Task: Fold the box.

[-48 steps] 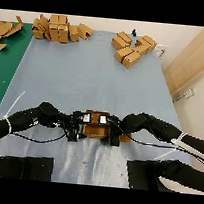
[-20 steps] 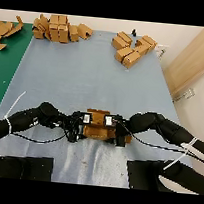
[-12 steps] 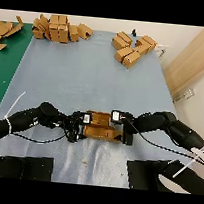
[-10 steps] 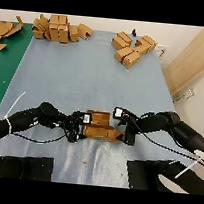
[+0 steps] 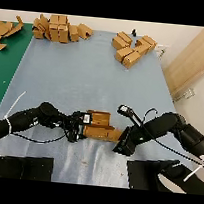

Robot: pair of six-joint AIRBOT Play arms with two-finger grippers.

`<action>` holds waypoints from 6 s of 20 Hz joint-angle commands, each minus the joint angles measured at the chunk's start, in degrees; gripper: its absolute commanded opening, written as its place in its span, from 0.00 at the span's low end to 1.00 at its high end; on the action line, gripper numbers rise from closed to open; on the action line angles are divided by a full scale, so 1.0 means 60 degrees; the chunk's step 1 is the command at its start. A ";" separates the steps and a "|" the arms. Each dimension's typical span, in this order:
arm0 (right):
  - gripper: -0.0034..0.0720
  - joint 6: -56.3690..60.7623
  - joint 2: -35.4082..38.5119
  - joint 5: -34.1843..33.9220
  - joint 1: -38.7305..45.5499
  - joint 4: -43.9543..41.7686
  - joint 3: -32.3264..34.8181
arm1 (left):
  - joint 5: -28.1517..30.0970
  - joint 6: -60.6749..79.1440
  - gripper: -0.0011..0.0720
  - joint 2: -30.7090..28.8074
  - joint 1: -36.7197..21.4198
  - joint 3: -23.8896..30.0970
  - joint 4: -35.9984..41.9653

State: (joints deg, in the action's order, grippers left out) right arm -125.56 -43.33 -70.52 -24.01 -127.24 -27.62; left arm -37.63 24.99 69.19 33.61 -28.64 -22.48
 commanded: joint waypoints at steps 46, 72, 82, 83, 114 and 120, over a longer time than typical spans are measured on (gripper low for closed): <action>0.05 0.2659 -0.3202 0.3140 0.0007 -0.4360 -0.2386 | 0.0102 -0.4524 0.73 -0.0994 -0.0018 -0.0036 -0.3508; 0.05 0.2667 -0.3260 0.3060 -0.0011 -0.3687 -0.2364 | -0.0499 -0.4521 0.73 -0.0991 0.0036 -0.0036 -0.4040; 0.05 0.2127 -0.4302 0.3096 -0.0011 -0.4357 -0.2368 | -0.0474 -0.4528 0.73 -0.0991 0.0594 -0.0036 -0.4331; 0.05 0.2080 -0.4568 0.3089 -0.0011 -0.4335 -0.2364 | -0.0470 -0.4528 0.73 -0.0991 0.0594 -0.0036 -0.4331; 0.05 0.2193 -0.2251 0.3206 0.0976 -0.0004 -0.1993 | 0.0033 -0.5089 0.73 -0.0994 0.0576 -0.0055 -0.4335; 0.13 0.0474 -0.0882 0.1035 0.0277 0.0831 -0.1005 | 0.0026 -0.5089 0.73 -0.0994 0.0576 -0.0055 -0.4328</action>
State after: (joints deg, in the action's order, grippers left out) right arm -117.40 -52.64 -57.89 -20.25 -125.89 -36.49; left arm -37.36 -5.52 63.24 37.08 -28.93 -48.40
